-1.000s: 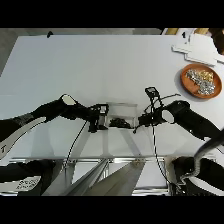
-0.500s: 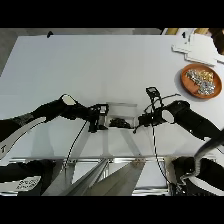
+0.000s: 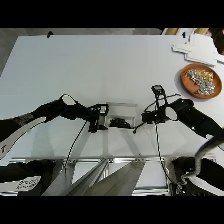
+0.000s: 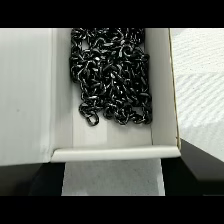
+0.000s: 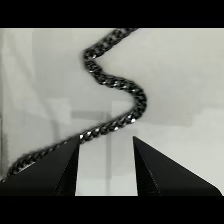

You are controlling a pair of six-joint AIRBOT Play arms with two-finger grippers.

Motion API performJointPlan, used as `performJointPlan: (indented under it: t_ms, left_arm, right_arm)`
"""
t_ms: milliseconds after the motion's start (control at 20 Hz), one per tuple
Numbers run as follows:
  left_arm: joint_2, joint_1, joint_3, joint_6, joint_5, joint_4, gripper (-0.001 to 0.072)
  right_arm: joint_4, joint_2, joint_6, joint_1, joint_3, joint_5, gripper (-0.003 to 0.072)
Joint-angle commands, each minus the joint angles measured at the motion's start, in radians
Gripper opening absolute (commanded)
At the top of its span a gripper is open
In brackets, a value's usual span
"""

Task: Fold the box and place the chain.

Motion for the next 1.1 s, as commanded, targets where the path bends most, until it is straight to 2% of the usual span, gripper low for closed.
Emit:
performJointPlan:
  t_ms: [0,200,450,550,600,650,850,1050]
  left_arm:
    - [0.001,0.000,0.001,0.000,0.000,0.000,0.0153]
    - [0.001,0.000,0.001,0.000,0.000,0.000,0.0153]
    - [0.001,0.000,0.001,0.000,0.000,0.000,0.0153]
    - [0.001,0.000,0.001,0.000,0.000,0.000,0.0153]
    - [0.001,0.000,0.001,0.000,0.000,0.000,0.0153]
    - [0.001,0.000,0.001,0.000,0.000,0.000,0.0153]
    - [0.001,0.000,0.001,0.000,0.000,0.000,0.0153]
    - [0.001,0.000,0.001,0.000,0.000,0.000,0.0153]
  right_arm:
    - [0.068,-0.001,-0.040,-0.023,0.000,-0.005,0.0367]
    - [0.066,-0.006,-0.041,-0.023,0.000,-0.031,0.0357]
    - [0.067,-0.098,-0.060,-0.023,0.000,-0.007,0.0348]
    - [0.066,-0.086,-0.078,-0.023,0.000,-0.012,0.0231]
    - [0.066,-0.080,-0.088,-0.023,0.000,-0.011,0.0153]
    - [0.065,-0.072,-0.106,-0.023,0.000,-0.011,0.0039]
    - [0.063,0.004,-0.168,-0.023,0.000,-0.011,0.0019]
    - [0.071,0.166,-0.192,-0.015,0.000,0.000,0.0019]
